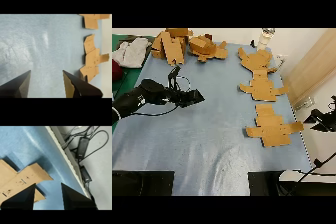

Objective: Fold the box.

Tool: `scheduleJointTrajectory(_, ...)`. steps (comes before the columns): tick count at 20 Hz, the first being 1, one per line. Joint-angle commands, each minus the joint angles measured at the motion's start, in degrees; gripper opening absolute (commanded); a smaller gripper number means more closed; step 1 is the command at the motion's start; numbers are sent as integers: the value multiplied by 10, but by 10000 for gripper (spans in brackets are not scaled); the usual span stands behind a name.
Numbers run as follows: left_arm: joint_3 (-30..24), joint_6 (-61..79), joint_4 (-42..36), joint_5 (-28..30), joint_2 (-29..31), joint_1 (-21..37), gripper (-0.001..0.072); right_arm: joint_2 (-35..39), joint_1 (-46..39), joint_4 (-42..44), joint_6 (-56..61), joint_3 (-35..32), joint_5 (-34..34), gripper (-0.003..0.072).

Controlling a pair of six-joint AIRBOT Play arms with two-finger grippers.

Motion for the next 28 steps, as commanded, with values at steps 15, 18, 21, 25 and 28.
scheduleJointTrajectory(15,31,-3,-83,-66,-13,6,603,-123,13,205,-80,0,160,6)
scheduleJointTrajectory(18,31,-2,-83,-75,-13,16,604,-116,59,227,-68,-20,193,5)
scheduleJointTrajectory(21,31,-2,-83,-142,-13,59,603,-97,135,207,-60,-75,189,6)
scheduleJointTrajectory(25,31,-2,-80,-217,-15,117,603,-52,247,224,-78,-137,50,5)
scheduleJointTrajectory(28,30,-1,-73,-241,-25,137,604,5,342,285,-127,-186,-118,5)
